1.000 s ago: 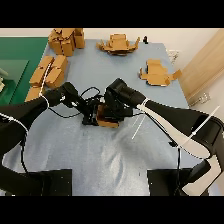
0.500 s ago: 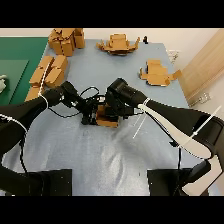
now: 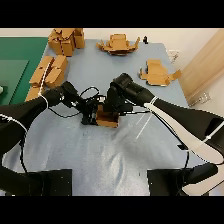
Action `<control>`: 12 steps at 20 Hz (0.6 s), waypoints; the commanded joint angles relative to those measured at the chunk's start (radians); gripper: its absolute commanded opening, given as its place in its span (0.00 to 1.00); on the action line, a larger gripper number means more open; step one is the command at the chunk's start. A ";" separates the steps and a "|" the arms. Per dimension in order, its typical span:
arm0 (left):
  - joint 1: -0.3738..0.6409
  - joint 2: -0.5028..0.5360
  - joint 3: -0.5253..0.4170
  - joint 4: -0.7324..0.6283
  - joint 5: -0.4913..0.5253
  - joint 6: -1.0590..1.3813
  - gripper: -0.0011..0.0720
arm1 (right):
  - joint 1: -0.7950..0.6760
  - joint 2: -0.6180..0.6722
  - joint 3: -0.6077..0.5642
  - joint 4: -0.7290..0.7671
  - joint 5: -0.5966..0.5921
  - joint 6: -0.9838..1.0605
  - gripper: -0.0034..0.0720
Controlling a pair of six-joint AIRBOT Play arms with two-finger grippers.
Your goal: Fold the box.
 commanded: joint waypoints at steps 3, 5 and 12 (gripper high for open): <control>-0.001 0.000 -0.001 0.002 -0.006 -0.020 0.24 | -0.036 0.154 -0.150 0.005 0.011 -0.076 0.57; -0.001 0.000 -0.001 0.002 -0.008 -0.020 0.24 | -0.074 0.270 -0.277 0.018 0.071 -0.080 0.57; 0.000 0.000 -0.001 0.002 -0.007 -0.020 0.24 | -0.414 0.493 -0.594 0.479 0.563 -0.406 0.05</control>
